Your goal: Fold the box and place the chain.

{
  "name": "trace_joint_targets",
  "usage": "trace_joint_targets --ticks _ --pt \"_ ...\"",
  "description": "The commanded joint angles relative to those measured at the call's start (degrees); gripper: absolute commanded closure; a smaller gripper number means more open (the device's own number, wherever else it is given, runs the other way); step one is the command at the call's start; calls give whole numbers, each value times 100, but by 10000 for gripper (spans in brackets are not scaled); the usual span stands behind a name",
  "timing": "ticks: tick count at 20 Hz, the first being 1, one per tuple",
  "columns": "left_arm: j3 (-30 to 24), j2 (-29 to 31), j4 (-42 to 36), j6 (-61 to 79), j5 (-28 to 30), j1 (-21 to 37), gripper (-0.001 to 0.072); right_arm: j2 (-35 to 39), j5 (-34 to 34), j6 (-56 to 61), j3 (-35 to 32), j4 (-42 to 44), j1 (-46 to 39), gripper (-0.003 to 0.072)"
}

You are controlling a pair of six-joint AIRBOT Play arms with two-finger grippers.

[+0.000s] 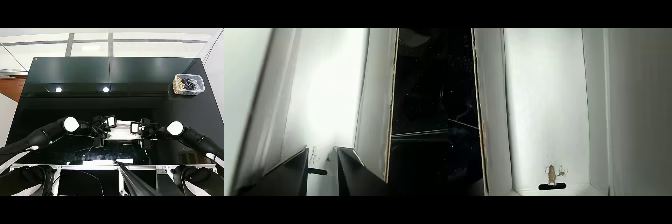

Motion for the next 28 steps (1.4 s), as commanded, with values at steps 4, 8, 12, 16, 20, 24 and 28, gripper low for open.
trace_joint_targets --ticks 4,8,12,16,20,24,28 --pt "4 -13 33 61 39 -13 264 0 4 0 -2 4 2 330" --pt "7 -2 39 61 9 -13 467 0 4 0 -2 4 2 330" --pt "24 485 422 -192 -240 229 679 0 4 0 -2 4 2 330" --pt "22 1438 1010 -1331 -1086 1141 679 0 4 0 -2 4 2 329" --pt "0 1753 2387 -6640 -1779 2809 678 0 9 22 -2 31 2 329" --pt "-391 1412 2229 -7418 -2885 3980 678 0 4 20 -2 42 2 329" --pt "-973 997 925 -6747 -2583 3891 677 0 4 20 -2 42 2 330"
